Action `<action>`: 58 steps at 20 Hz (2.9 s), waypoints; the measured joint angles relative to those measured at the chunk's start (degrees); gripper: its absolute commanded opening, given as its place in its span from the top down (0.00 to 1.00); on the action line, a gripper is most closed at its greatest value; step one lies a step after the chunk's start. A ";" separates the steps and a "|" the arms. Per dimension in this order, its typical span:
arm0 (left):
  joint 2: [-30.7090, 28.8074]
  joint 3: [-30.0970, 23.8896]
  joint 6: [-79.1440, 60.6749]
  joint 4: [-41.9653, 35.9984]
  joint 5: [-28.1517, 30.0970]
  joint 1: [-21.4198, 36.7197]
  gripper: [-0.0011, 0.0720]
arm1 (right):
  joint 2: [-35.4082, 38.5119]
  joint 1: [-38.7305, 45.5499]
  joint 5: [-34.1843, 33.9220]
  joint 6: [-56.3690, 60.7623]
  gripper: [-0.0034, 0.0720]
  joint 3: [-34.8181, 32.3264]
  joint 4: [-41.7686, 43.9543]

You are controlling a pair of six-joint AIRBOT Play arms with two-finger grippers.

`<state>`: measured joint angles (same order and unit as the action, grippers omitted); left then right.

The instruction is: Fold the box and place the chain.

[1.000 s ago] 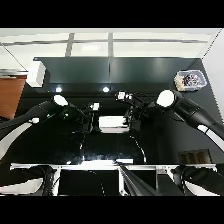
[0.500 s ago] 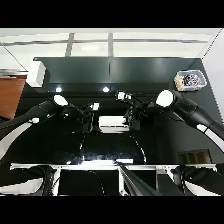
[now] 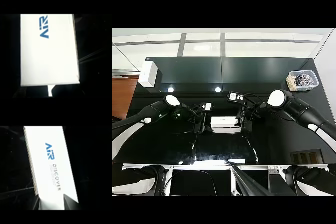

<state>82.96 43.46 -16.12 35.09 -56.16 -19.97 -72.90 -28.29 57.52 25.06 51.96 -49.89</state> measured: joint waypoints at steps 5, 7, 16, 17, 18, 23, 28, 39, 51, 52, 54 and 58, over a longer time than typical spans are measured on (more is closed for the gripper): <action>0.00 0.00 0.02 0.00 -0.02 0.00 0.35 | 0.00 0.00 0.28 0.02 0.51 0.00 0.07; 0.00 0.00 0.07 -0.02 -0.02 0.00 0.35 | 0.17 0.00 0.35 0.04 0.51 0.00 0.09; 0.00 0.00 0.15 -0.02 -0.02 0.00 0.35 | 0.96 0.00 0.35 0.26 0.51 0.02 0.24; 0.00 0.00 0.15 -0.02 -0.02 0.00 0.35 | 1.01 -0.02 0.26 0.28 0.51 0.00 0.28; 0.00 0.00 0.15 -0.02 -0.02 0.00 0.35 | 1.05 0.00 0.22 0.31 0.51 0.02 0.33; 0.00 0.00 0.15 -0.04 0.00 0.00 0.35 | 1.14 0.00 0.26 1.16 0.51 0.00 0.26; 0.00 0.00 0.13 -0.04 0.00 0.00 0.35 | 0.90 0.00 0.42 1.57 0.51 -0.07 0.13; 0.00 0.00 0.17 -0.04 0.00 0.00 0.35 | 1.90 0.92 1.77 3.54 0.51 -0.85 -0.42; 0.00 0.00 0.15 -0.07 0.00 0.00 0.35 | 5.64 7.96 4.79 23.08 0.94 -5.62 20.61; 0.00 0.00 0.15 -0.07 0.00 0.00 0.35 | 4.72 7.96 3.91 24.11 0.94 -6.03 23.37; 0.00 0.00 0.15 -0.07 0.00 0.00 0.35 | 2.27 7.89 3.17 26.38 0.93 -6.58 27.34; 0.00 0.00 0.13 -0.07 0.00 0.00 0.35 | -2.36 7.82 2.08 30.77 0.93 -6.97 28.68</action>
<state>82.96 43.46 -15.99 35.03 -56.16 -19.97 -75.26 -20.47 59.59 55.83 44.99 -21.21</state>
